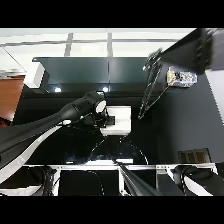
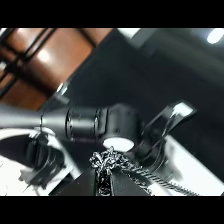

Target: Fold the box and place the chain.

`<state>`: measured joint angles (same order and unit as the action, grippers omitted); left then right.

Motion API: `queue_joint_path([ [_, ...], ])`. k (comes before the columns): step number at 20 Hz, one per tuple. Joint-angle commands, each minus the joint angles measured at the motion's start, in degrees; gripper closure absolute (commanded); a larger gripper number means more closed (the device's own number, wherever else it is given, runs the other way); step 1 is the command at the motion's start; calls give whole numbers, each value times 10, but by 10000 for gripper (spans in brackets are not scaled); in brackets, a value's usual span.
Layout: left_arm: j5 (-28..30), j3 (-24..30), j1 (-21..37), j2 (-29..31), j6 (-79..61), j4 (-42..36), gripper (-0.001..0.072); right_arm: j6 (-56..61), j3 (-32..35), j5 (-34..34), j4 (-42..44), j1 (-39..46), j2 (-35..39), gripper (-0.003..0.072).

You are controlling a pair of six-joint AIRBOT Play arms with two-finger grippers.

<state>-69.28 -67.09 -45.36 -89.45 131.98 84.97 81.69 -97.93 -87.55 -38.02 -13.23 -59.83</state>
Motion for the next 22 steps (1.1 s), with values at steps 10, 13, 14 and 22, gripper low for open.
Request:
queue_joint_path([
  [10,0,0,0,0,0,0,678,-13,344,204,-12,-101,0,666],
  [13,0,0,0,0,0,0,678,48,435,292,-72,-101,-1,666],
  [14,0,0,0,0,0,0,678,49,462,313,-72,-101,-1,666],
  [22,0,0,0,0,0,0,678,46,500,328,-108,-51,-1,256],
])
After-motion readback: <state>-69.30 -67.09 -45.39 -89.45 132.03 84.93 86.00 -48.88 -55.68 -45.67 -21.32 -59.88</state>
